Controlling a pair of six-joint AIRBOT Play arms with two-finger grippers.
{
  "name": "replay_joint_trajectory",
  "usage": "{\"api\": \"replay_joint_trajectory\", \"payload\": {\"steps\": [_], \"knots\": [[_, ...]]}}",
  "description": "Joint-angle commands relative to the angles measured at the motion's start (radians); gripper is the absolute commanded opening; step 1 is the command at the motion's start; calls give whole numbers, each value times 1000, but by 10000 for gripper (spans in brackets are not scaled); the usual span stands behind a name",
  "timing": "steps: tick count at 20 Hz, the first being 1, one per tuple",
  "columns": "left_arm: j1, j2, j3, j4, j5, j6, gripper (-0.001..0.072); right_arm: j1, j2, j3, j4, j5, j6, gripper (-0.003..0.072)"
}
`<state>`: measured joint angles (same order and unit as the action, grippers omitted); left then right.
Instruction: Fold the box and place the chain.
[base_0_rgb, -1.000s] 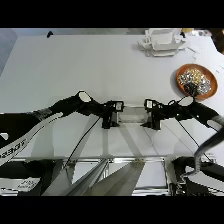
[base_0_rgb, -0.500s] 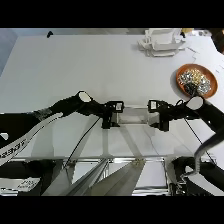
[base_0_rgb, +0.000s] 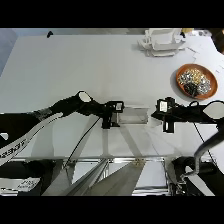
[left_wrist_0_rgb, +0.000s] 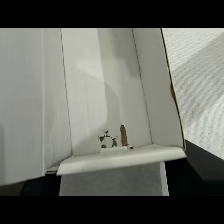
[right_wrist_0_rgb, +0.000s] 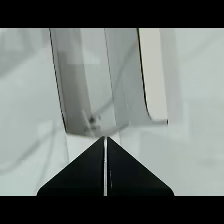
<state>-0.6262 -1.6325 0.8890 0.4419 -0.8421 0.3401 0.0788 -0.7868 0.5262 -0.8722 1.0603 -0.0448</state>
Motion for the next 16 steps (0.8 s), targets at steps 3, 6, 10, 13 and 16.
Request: {"api": "replay_joint_trajectory", "payload": {"steps": [3, 6, 10, 13, 16], "knots": [[1, 0, 0, 0, 0, 0, 30, 1, -35, 0, 294, -49, -7, 24], [1, 0, 0, 0, 0, 0, 30, 1, -136, 0, 317, -179, 61, 24], [1, 0, 0, 0, 0, 0, 30, 1, -274, 0, 320, -313, 180, 24], [1, 0, 0, 0, 0, 0, 30, 1, -343, 0, 319, -313, 184, 24], [1, 0, 0, 0, 0, 0, 30, 1, -348, 0, 303, -320, 206, 24]]}}
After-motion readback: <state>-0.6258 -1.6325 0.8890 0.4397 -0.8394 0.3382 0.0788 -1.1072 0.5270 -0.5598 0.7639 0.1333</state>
